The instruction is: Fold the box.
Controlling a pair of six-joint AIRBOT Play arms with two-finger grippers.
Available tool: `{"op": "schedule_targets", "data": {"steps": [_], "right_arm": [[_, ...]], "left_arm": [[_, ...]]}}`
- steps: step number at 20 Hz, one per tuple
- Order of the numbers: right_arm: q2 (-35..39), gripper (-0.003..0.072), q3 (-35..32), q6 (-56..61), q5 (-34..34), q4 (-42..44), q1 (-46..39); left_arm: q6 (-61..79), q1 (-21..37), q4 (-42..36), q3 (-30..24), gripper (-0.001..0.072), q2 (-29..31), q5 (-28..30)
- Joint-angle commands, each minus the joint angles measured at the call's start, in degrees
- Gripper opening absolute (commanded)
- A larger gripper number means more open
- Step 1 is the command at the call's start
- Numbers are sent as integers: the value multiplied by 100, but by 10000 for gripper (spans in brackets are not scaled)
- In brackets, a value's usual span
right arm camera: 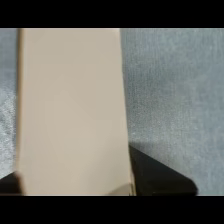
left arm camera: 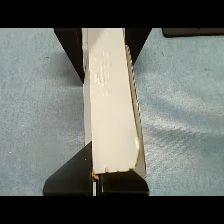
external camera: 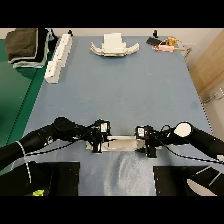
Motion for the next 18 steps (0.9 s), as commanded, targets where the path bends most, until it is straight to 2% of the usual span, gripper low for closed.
{"op": "schedule_targets", "data": {"steps": [1,12,13,14,15,18], "right_arm": [[4,511,2,0,7,4,4],[4,511,2,0,7,4,4],[4,511,2,0,4,4,4],[4,511,2,0,4,4,4],[4,511,2,0,4,4,4],[4,512,2,0,4,4,7]], "left_arm": [[2,0,0,0,13,-2,0],[2,2,-170,7,15,-2,28],[2,2,-168,7,69,-2,22],[-33,2,-173,7,319,0,26],[-343,11,-168,7,381,9,22],[-1451,22,243,7,383,212,17]]}}
